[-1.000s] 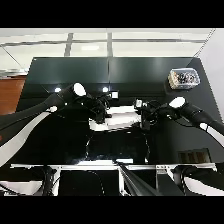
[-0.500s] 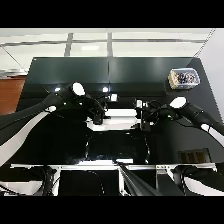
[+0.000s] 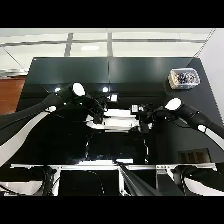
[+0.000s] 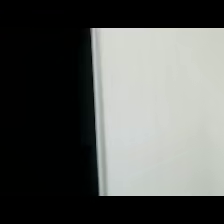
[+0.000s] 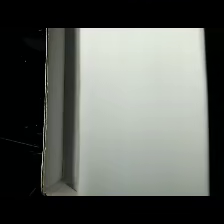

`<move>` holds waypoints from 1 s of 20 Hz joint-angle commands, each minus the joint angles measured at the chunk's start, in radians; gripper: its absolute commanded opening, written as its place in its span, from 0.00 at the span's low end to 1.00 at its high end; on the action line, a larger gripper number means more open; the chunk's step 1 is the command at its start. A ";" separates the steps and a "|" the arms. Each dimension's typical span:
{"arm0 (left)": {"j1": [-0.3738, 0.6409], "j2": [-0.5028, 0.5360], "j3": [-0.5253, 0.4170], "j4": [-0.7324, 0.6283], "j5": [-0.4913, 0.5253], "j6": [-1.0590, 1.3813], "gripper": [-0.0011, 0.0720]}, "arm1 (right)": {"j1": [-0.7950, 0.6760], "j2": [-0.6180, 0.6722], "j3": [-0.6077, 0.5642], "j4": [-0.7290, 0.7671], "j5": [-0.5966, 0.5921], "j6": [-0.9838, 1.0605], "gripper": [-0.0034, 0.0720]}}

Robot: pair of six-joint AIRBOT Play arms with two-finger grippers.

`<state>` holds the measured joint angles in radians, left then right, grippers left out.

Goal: Fold the box and place the chain.

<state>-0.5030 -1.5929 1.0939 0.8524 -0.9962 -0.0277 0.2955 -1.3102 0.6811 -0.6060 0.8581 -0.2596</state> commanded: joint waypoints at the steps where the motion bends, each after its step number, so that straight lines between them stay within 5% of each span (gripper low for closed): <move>1: 0.000 0.000 0.000 0.003 0.005 -0.002 0.04 | 0.016 -0.009 0.000 -0.004 -0.035 -0.008 1.00; 20: 0.000 -0.003 0.000 0.003 0.005 -0.005 0.04 | 0.006 -0.031 -0.037 0.069 -0.111 -0.011 1.00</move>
<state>-0.5026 -1.5948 1.0939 0.8551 -0.9878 -0.0334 0.3050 -1.3361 0.6445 -0.5598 0.7567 -0.2684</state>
